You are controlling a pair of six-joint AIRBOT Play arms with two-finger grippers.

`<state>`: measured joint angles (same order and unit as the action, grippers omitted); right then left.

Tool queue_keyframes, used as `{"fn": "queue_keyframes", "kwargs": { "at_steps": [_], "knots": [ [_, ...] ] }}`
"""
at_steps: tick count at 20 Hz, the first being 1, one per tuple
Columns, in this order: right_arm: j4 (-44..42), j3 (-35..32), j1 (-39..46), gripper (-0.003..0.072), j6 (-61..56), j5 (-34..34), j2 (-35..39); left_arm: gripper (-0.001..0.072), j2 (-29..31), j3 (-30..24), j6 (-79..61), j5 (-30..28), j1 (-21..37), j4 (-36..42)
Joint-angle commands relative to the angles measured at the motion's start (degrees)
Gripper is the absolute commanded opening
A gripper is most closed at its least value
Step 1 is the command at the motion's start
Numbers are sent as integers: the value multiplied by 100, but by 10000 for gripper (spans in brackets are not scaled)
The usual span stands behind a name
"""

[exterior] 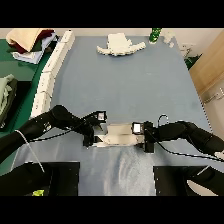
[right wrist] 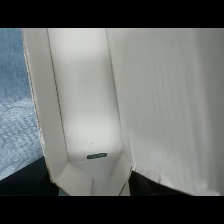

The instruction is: Fold the box.

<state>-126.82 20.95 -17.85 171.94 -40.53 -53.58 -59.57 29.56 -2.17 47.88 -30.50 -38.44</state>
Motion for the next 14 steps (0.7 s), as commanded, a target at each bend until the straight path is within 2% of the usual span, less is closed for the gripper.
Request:
{"fn": "queue_keyframes", "kwargs": {
  "at_steps": [1,3,5,6,7,9,12,13,14],
  "knots": [
    [0,4,2,511,2,-2,0,523,50,-125,184,216,-181,13],
    [0,4,2,512,2,-2,-2,522,50,-264,267,109,-334,127],
    [0,4,2,512,2,-2,-2,518,46,-295,267,-264,-496,332],
    [0,4,2,512,2,-2,0,356,46,-295,267,-479,-573,448],
    [0,4,2,512,2,-2,0,286,37,-295,267,-699,-649,535],
    [0,4,2,511,2,-2,0,286,9,-295,267,-1036,-748,573],
    [0,4,2,511,2,-2,0,283,-48,-293,267,-1147,-809,662],
    [0,4,2,512,2,-2,0,211,-50,-295,267,-1147,-817,688],
    [0,4,2,512,2,-2,0,105,-50,-291,260,-1161,-850,697]
  ]
}}
